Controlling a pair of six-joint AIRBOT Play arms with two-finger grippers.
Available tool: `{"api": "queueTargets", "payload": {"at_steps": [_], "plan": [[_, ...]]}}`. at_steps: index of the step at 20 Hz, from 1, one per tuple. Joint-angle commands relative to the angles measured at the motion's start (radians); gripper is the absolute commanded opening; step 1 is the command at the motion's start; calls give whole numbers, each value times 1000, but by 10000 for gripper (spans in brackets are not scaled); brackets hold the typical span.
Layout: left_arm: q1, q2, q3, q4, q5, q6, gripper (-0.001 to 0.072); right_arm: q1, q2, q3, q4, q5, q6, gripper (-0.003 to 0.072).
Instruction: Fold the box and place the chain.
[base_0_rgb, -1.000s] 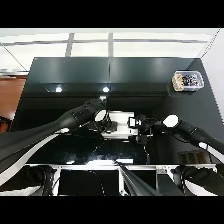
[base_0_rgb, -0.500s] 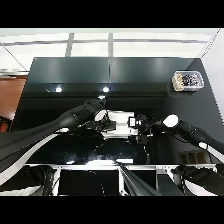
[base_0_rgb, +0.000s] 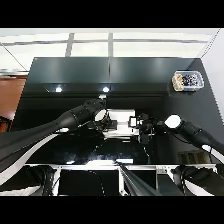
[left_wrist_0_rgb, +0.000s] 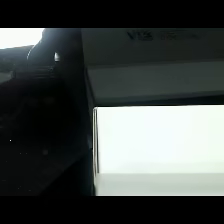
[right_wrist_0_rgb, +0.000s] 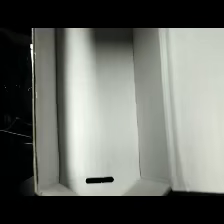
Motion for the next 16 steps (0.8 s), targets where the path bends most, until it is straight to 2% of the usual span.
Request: {"api": "queueTargets", "payload": {"at_steps": [1,8,9,10,11,12,13,14,16], "plan": [[2,0,0,2,-7,0,29,0,84,2,-179,36,117,663],[2,0,0,-5,-15,0,31,0,114,2,-167,70,132,656],[2,0,0,-5,-16,0,31,0,114,2,-156,71,130,553],[2,0,0,-9,-15,0,31,0,114,2,-149,70,129,487],[2,0,0,-13,-15,0,31,0,114,2,-140,70,129,487],[2,0,0,-15,-15,0,31,0,114,2,-123,71,129,410],[2,0,0,-15,-15,0,31,0,114,2,-104,71,130,286],[2,0,0,-15,-15,0,31,1,114,2,-89,71,129,197],[2,0,0,-15,-15,0,31,1,107,2,-39,69,129,193]]}}
